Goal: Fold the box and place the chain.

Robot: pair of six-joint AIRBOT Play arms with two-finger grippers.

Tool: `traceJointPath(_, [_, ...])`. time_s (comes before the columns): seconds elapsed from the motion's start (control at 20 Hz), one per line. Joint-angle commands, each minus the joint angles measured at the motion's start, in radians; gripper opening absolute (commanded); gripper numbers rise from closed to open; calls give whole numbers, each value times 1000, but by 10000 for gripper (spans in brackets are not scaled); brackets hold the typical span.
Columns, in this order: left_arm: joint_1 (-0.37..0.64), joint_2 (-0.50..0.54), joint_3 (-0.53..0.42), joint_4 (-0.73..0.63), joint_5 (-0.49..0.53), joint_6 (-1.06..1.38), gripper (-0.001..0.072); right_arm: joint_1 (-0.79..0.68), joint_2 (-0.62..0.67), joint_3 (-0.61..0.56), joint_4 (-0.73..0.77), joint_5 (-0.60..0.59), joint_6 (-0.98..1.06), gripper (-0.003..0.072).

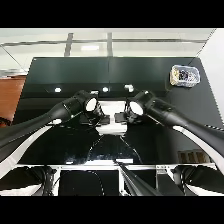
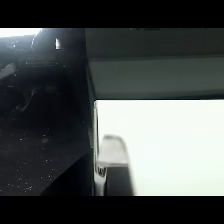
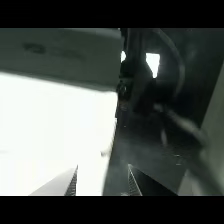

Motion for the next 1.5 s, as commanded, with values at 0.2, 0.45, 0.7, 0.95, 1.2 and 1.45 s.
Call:
traceJointPath(0.2, [3,0,0,-4,0,-1,29,-48,283,13,-529,190,-43,377])
traceJointPath(0.45, [-2,11,24,64,-13,-46,27,-270,283,-50,-639,-22,-43,720])
traceJointPath(0.7, [2,9,42,107,-51,-75,29,-612,205,-70,-441,-323,-45,720])
traceJointPath(0.95, [2,5,42,90,-36,-76,29,-826,-45,147,-130,-320,-112,720])
traceJointPath(1.2, [3,5,42,90,-37,-75,28,-906,-363,511,7,-170,12,720])
traceJointPath(1.45, [3,6,42,94,-36,-75,28,-961,-530,647,205,-160,39,600])
